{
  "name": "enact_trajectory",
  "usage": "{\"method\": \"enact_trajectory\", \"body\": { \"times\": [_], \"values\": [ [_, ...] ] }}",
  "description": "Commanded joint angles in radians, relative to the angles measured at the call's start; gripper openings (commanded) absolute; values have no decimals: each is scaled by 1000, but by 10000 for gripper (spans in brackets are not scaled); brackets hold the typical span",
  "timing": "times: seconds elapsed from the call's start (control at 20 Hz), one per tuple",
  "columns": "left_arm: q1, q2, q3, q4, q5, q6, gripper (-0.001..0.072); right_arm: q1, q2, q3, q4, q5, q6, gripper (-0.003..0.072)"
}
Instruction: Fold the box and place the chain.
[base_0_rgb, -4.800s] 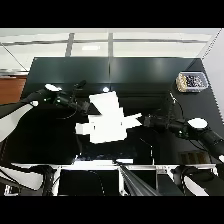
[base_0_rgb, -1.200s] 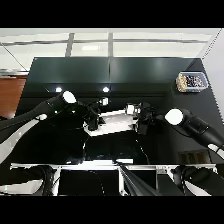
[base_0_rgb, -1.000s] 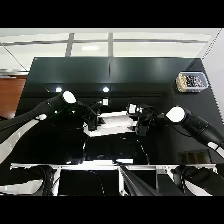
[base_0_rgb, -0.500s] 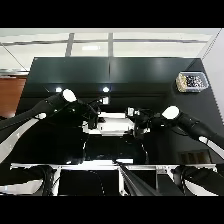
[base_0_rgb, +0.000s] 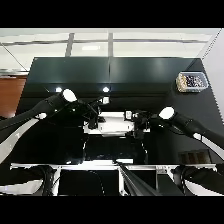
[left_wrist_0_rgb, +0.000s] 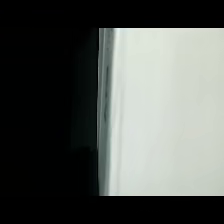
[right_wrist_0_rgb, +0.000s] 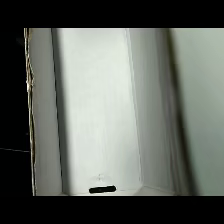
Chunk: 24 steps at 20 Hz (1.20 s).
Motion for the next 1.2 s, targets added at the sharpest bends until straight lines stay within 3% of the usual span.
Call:
{"method": "enact_trajectory", "body": {
  "times": [0.0, 0.75, 0.8, 0.9, 1.05, 1.15],
  "values": [
    [0, -1, 0, 2, 0, 0, 32, 0, -12, 0, -5, -16, -2, 698],
    [0, -16, 0, 32, 5, 1, 32, 0, -13, 0, -45, -24, -2, 697],
    [0, -16, 0, 32, 5, 1, 32, 0, -14, 0, -45, -24, -2, 669],
    [0, -16, 0, 31, 4, 0, 32, 0, -14, 0, -45, -23, -2, 478],
    [2, -14, 3, 32, 4, 0, 40, 0, -14, 0, -45, -24, -2, 461],
    [2, -4, 13, 50, 3, -6, 307, 0, -14, 0, -45, -24, -1, 461]
  ]
}}
